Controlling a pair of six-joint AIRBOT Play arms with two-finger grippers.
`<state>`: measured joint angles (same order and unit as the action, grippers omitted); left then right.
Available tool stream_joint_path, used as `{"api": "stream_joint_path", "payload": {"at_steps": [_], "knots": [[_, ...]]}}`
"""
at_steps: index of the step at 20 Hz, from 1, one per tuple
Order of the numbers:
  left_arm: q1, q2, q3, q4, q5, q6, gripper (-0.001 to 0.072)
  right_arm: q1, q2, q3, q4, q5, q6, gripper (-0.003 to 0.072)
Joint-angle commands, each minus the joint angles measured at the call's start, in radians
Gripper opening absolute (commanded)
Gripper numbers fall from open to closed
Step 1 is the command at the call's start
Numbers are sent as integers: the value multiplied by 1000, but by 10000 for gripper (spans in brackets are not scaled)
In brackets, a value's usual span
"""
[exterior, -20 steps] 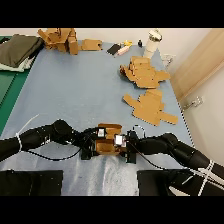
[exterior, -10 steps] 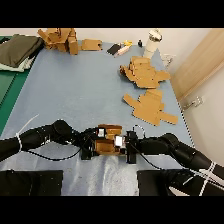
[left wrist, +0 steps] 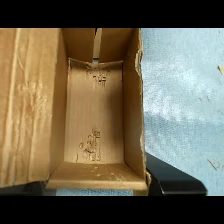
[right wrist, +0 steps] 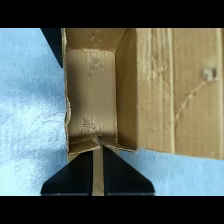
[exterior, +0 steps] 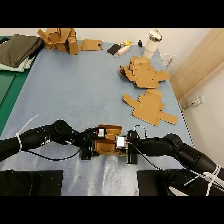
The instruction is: Fold the box.
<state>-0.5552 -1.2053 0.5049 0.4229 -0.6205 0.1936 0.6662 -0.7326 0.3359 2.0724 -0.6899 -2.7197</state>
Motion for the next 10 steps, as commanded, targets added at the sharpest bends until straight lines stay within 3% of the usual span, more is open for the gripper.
{"api": "stream_joint_path", "payload": {"at_steps": [1,6,7,8,10], "knots": [[0,0,1,0,0,0,598,1,23,2,50,-7,7,93],[0,0,1,0,0,0,598,2,-6,2,76,3,7,116],[0,0,1,0,0,0,598,2,-17,2,76,6,7,262],[0,0,1,0,0,0,598,2,-26,2,80,9,7,353],[0,0,1,0,0,0,598,1,-28,2,79,21,7,357]]}}
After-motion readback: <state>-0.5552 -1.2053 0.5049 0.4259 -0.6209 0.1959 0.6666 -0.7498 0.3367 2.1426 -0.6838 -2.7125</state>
